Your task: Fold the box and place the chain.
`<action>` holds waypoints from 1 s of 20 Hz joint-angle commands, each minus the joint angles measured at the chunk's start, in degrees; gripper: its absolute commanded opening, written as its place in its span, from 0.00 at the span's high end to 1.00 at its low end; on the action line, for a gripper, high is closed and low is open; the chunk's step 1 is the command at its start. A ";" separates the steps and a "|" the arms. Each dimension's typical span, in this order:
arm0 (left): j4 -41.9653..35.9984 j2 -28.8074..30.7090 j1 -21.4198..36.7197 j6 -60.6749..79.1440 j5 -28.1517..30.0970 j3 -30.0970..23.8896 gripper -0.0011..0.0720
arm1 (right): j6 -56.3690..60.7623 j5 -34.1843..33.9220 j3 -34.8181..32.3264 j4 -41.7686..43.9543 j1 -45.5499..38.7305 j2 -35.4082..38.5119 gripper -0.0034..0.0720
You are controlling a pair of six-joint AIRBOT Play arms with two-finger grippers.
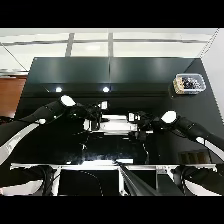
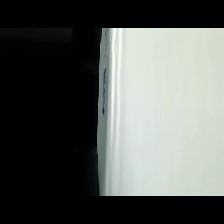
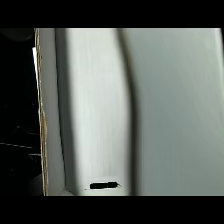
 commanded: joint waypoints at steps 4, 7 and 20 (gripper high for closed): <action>-0.22 -0.02 0.02 -4.04 0.04 0.17 0.81 | 0.02 -0.15 0.02 0.00 0.02 -0.04 0.41; 2.12 1.66 0.13 -8.85 -0.39 1.33 0.34 | -0.28 0.31 0.02 -0.07 0.02 -0.04 0.41; 27.30 18.67 -0.20 -53.77 -25.29 0.63 0.95 | -0.59 0.55 0.02 -0.09 0.02 -0.04 0.41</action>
